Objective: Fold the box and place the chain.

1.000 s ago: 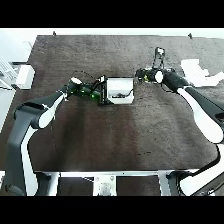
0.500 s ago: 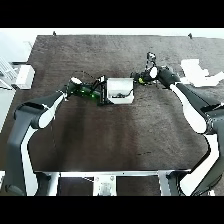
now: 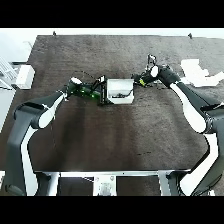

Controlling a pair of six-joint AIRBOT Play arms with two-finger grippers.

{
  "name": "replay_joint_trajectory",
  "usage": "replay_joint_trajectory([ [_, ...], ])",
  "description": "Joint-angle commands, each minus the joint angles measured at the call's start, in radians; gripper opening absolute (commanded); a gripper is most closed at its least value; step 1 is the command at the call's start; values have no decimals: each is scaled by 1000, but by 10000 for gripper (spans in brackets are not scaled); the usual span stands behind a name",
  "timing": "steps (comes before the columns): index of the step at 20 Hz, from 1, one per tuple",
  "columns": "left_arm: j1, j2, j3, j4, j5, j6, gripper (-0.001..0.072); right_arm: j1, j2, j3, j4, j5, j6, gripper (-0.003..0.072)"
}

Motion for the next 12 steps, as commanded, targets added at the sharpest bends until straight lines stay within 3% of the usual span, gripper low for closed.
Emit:
replay_joint_trajectory([
  [1,0,1,0,0,0,0,530,5,-2,2,3,-1,18,372],
  [3,0,1,0,0,-1,0,530,13,-10,2,18,-11,18,296],
  [11,0,1,0,0,-1,0,530,31,-48,3,36,-16,17,296],
  [12,0,1,0,0,-1,0,530,31,-48,3,35,-15,16,246],
])
